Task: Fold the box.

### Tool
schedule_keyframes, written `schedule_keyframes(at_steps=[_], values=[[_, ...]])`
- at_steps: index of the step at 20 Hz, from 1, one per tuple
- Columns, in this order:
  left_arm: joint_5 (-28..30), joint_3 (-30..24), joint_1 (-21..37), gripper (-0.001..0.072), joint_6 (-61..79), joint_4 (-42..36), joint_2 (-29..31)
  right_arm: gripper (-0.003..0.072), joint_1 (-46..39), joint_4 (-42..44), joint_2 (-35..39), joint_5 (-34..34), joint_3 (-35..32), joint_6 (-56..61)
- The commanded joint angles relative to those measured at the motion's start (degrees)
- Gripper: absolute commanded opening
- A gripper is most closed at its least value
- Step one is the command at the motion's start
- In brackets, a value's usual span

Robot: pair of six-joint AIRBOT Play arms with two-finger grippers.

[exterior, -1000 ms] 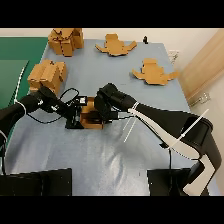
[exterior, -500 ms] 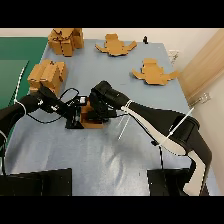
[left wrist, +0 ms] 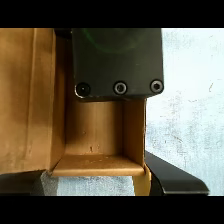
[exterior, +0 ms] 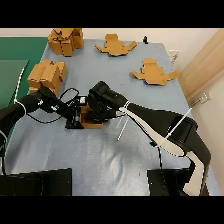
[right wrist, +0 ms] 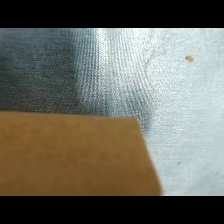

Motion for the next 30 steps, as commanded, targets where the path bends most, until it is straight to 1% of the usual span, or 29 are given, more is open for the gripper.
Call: schedule_keyframes(at_steps=[1,12,15,16,17,18,19,22,24,27,28,29,30], values=[[0.0,0.0,0.0,0.0226,0.0,0.1,0.0,0.0008,0.0,-0.7,0.0,-0.5,0.1,0.0],[0.0,0.0,0.0,0.0226,0.0,0.1,0.0,0.0008,0.1,-4.1,0.0,-3.3,0.1,2.5],[0.0,0.0,0.0,0.0225,0.0,0.1,0.0,0.0013,0.1,-4.1,0.0,-1.9,0.1,1.4],[0.0,0.0,0.0,0.0226,0.0,0.1,0.0,0.0105,0.1,-4.2,0.2,-1.4,0.1,1.4],[0.0,0.0,0.0,0.0225,0.0,0.1,0.0,0.0272,0.1,-4.1,0.4,-1.0,0.1,1.4],[0.0,0.0,0.0,0.0225,0.0,0.1,0.0,0.0377,0.1,-4.0,0.9,-0.4,0.1,0.9],[0.0,0.0,0.0,0.0225,0.0,0.1,0.0,0.0384,0.0,-4.0,1.5,0.0,0.1,0.4],[0.0,0.0,0.0,0.0225,0.0,0.1,0.0,0.0384,-0.3,-4.2,3.8,1.8,0.1,-1.4],[0.0,0.0,0.0,0.0225,0.0,0.1,0.0,0.0385,-0.7,-2.1,5.7,4.1,0.1,-3.1],[0.0,0.0,0.0,0.0225,0.0,0.3,0.0,0.0385,-2.0,-0.8,8.2,2.6,-0.5,-6.7],[0.0,0.0,0.0,0.0226,0.0,0.3,0.0,0.0327,-2.7,-0.2,10.1,3.7,-1.7,-8.7],[0.0,0.0,0.0,0.0225,0.0,0.3,0.0,0.0209,-3.7,0.8,12.3,4.5,-2.9,-9.9],[0.0,0.0,0.0,0.0225,0.0,0.3,0.0,0.0194,-4.5,1.2,14.8,5.4,-4.6,-10.6]])
